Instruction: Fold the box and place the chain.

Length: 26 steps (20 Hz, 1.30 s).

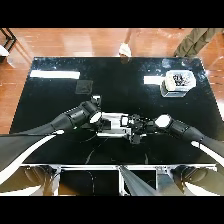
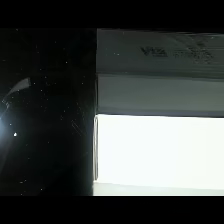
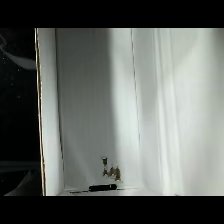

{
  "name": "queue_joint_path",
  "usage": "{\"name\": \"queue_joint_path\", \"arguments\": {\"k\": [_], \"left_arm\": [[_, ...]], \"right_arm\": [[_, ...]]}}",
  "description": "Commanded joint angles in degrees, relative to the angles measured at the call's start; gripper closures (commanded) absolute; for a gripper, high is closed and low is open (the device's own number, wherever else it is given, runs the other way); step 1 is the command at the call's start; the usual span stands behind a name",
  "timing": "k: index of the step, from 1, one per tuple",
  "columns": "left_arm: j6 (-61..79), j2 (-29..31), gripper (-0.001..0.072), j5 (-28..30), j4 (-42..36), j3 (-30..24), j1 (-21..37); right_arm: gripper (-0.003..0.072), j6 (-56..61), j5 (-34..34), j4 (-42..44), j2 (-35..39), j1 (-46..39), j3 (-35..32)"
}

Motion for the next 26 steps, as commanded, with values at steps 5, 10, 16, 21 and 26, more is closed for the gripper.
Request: {"name": "queue_joint_path", "arguments": {"k": [5, 10, 16, 21, 26], "left_arm": [[1.38, -0.07, 0.0691, 0.15, -0.26, -0.04, 0.04], [1.38, -0.07, 0.0692, -0.11, -0.26, -0.04, 0.04], [1.4, -0.07, 0.0691, -0.35, -0.26, -0.04, 0.07], [1.84, -0.07, 0.0692, -0.37, -0.26, -0.04, 0.04], [1.84, -0.07, 0.0692, -0.37, -0.26, -0.04, 0.04]], "right_arm": [[0.0378, 0.04, -0.02, 0.07, 0.02, -0.02, 0.02], [-0.0027, 5.84, 0.0, -0.52, 1.16, -0.04, 0.04], [-0.0026, 9.66, 1.73, -12.7, 7.08, -1.73, 0.04], [-0.0018, 9.42, 5.86, -18.32, 7.37, -1.84, 0.04], [0.0124, 9.46, 5.62, -15.91, 7.26, -1.81, 0.02]]}}
